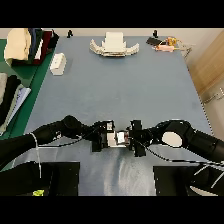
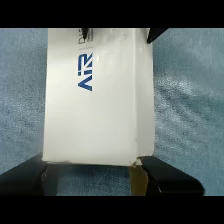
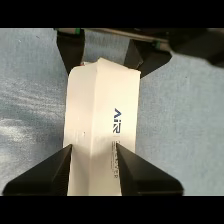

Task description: Fold the box.

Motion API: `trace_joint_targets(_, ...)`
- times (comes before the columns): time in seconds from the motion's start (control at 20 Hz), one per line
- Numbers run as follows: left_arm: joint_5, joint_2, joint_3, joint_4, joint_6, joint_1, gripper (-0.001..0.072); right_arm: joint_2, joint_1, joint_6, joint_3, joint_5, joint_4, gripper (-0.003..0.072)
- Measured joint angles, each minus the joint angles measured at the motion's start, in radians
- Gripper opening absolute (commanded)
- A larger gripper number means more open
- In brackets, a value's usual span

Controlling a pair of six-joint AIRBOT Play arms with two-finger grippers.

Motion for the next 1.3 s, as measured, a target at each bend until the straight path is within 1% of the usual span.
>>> trace_joint_targets(0.4,-0.004,0.0,0.0,0.001,0.002,0.0,0.0351,0.056,0.0,0.0,0.0,-0.006,0.0,0.0404)
trace_joint_targets(1.0,0.0,0.0,0.0,0.0,0.0,0.0,0.0351,0.064,0.0,-0.001,0.003,-0.075,-0.043,0.0402)
trace_joint_targets(1.05,0.0,0.0,0.0,0.0,0.0,0.0,0.035,0.064,0.0,-0.001,0.003,-0.08,-0.045,0.0373)
trace_joint_targets(1.1,0.0,0.0,0.0,0.0,0.0,0.0,0.035,0.062,0.0,-0.001,0.003,-0.081,-0.047,0.031)
trace_joint_targets(1.15,0.0,0.0,0.0,0.0,0.0,0.0,0.035,0.06,0.0,-0.001,0.003,-0.081,-0.047,0.0293)
trace_joint_targets(1.3,0.0,0.0,0.0,0.0,0.0,0.0,0.0351,0.047,0.0,-0.001,0.002,-0.08,-0.045,0.029)
